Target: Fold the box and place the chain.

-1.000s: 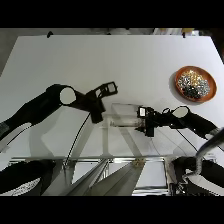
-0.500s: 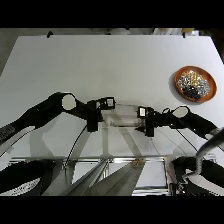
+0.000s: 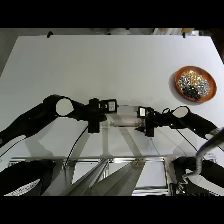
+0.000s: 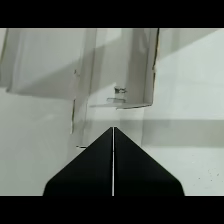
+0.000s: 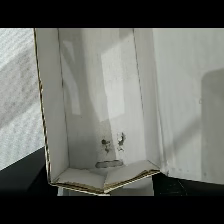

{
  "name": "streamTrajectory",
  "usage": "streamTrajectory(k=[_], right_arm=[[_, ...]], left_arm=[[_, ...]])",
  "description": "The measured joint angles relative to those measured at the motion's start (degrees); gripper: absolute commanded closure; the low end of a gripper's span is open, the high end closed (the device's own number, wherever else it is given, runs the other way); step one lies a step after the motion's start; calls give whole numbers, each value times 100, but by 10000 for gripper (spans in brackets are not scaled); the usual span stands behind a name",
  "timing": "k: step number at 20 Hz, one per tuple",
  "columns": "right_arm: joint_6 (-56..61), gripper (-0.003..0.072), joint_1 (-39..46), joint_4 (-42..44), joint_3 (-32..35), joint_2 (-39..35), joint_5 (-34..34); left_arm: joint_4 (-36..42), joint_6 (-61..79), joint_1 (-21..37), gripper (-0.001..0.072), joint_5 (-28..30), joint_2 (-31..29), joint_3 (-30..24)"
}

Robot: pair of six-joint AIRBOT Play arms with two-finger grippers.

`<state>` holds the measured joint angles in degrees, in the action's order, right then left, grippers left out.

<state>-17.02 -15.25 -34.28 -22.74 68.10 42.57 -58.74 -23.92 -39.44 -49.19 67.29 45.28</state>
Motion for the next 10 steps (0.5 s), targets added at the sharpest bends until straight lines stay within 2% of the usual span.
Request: streamTrajectory(k=[7,10], right_arm=[[0,359,0,0,0,0,2],[0,359,0,0,0,0,2]], left_arm=[[-55,-181,76,707,-61,529,0],[-127,-247,321,657,-85,522,0]])
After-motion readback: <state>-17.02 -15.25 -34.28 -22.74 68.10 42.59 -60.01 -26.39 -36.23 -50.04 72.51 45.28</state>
